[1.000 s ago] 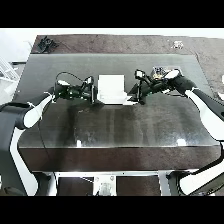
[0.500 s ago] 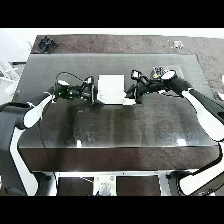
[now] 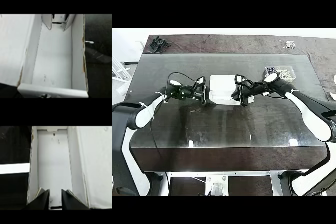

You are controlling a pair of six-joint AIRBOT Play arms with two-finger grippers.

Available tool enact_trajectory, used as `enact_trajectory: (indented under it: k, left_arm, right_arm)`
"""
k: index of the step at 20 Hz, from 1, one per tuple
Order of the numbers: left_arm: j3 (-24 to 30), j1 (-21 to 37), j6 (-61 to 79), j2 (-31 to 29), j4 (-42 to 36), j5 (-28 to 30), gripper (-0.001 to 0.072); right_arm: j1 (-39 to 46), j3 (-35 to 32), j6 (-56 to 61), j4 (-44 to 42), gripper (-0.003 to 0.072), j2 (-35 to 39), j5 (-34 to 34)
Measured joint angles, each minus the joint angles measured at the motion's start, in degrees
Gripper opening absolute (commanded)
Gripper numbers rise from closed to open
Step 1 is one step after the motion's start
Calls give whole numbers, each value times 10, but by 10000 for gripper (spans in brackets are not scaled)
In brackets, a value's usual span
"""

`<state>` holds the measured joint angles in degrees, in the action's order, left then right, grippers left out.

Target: Fold the box and place the chain.

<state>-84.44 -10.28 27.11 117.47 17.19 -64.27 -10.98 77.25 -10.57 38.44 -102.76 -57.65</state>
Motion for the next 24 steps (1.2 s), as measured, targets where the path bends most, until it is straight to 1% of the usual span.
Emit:
enact_trajectory:
  k: [1, 2, 3, 4, 5, 6, 7, 8, 9, 16, 17, 18, 19, 20, 21, 22, 24]
  left_arm:
    - [0, 0, 0, 0, 0, 0, 301]
    - [0, 0, 0, 0, 0, 0, 301]
    - [0, 0, 0, 0, 0, 0, 301]
    - [0, 0, 0, 0, 0, 1, 301]
    - [0, 0, 0, 0, 0, 2, 301]
    - [0, 0, 0, 0, 0, 2, 301]
    - [0, 0, 0, 0, 0, 2, 301]
    - [0, 0, 0, 0, 0, 2, 301]
    - [0, 0, 0, 0, 0, 2, 301]
    - [0, 0, 0, 0, -1, 2, 301]
    - [0, 0, 0, 0, -1, 2, 301]
    - [0, 0, -1, 0, -1, 2, 301]
    - [0, 0, -1, 0, -1, 2, 301]
    - [0, 0, -2, 0, -2, 2, 301]
    - [0, 0, -2, 0, -2, 2, 301]
    - [0, 0, -2, 0, -2, 2, 301]
    - [0, 0, -2, 0, -2, 2, 300]
  right_arm:
    - [-1, 0, -1, -2, 199, -2, 3]
    - [-2, 0, -1, -3, 216, -4, 6]
    - [-2, 0, -2, -4, 312, -6, 8]
    - [-2, 0, -3, -5, 374, -8, 11]
    - [-2, 0, -4, -6, 464, -9, 12]
    - [-2, 0, -6, -7, 587, -10, 14]
    - [-2, 0, -8, -8, 633, -12, 15]
    - [-2, 0, -9, -8, 645, -12, 16]
    - [-2, 0, -10, -9, 720, -13, 16]
    - [-2, 0, -11, -7, 720, -14, 16]
    - [-2, 0, -11, -7, 658, -14, 17]
    - [-2, 0, -11, -6, 301, -14, 16]
    - [-2, 0, -9, 0, 145, -14, 17]
    - [-3, -1, -8, 8, 129, -14, 16]
    - [-2, 0, -6, 13, 82, -13, 16]
    - [-3, 0, -1, 23, 66, -11, 12]
    - [-2, 0, 16, 50, 9, -7, 7]
